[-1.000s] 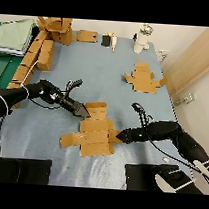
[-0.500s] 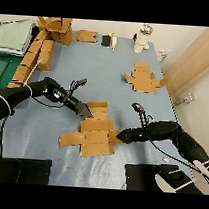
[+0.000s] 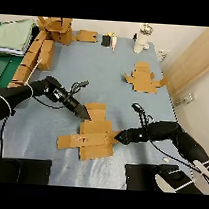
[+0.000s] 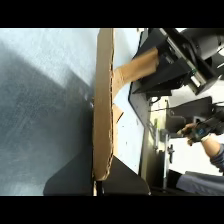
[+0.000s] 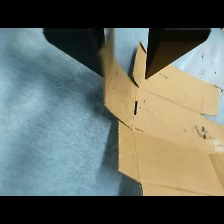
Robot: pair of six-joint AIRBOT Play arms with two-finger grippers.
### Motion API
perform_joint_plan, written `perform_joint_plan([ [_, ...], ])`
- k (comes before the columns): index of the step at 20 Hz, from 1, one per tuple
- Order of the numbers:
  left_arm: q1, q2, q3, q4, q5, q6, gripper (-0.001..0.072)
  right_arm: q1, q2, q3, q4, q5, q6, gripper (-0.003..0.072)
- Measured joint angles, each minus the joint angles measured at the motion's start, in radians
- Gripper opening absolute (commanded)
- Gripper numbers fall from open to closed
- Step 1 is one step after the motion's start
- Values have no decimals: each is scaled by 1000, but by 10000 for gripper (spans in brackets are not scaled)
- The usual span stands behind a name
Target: Fold the box.
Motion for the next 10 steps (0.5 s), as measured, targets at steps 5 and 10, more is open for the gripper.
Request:
perform_joint_plan([
  [5,-51,71,-3,-8,40,87,10,-12,1,84,-81,10,66,361],
  [10,-111,244,-121,-42,237,244,10,-14,1,218,-171,10,202,4],
])
